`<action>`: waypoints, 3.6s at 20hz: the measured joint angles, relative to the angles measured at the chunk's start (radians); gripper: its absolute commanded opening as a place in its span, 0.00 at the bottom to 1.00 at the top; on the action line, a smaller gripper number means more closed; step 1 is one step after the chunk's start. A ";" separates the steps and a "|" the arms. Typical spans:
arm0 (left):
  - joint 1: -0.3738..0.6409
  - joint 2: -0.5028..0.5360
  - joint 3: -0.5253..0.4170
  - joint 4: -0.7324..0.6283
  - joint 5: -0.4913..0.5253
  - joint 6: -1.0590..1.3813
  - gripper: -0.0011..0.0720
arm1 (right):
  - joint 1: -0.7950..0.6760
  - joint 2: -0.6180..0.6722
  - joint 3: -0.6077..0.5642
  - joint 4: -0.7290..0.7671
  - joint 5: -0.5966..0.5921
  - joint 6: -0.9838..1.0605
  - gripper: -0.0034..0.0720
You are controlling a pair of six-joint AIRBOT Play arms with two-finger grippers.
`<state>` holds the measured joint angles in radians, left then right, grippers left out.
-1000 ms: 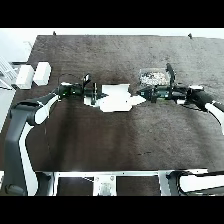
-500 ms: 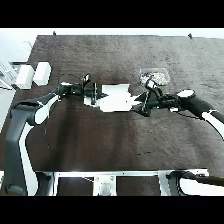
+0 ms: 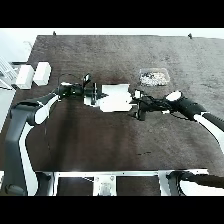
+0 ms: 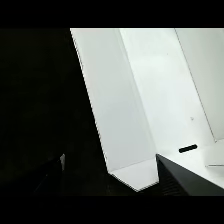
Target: Fold the box and place the chain.
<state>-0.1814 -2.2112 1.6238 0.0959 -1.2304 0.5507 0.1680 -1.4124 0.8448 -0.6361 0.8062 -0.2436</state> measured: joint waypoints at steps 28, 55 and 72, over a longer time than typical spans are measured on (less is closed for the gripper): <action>0.000 0.000 0.000 0.000 0.000 0.000 0.05 | -0.008 -0.074 0.083 0.147 -0.188 -0.031 0.96; 0.000 0.000 0.000 0.000 0.000 0.000 0.05 | -0.174 -0.446 0.462 0.208 0.354 -0.257 0.96; 0.000 0.000 0.000 0.000 0.000 0.000 0.05 | -0.135 -0.641 0.674 0.185 0.518 -0.311 0.96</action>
<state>-0.1814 -2.2112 1.6238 0.0956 -1.2304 0.5507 0.0330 -2.0533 1.5185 -0.4511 1.3247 -0.5545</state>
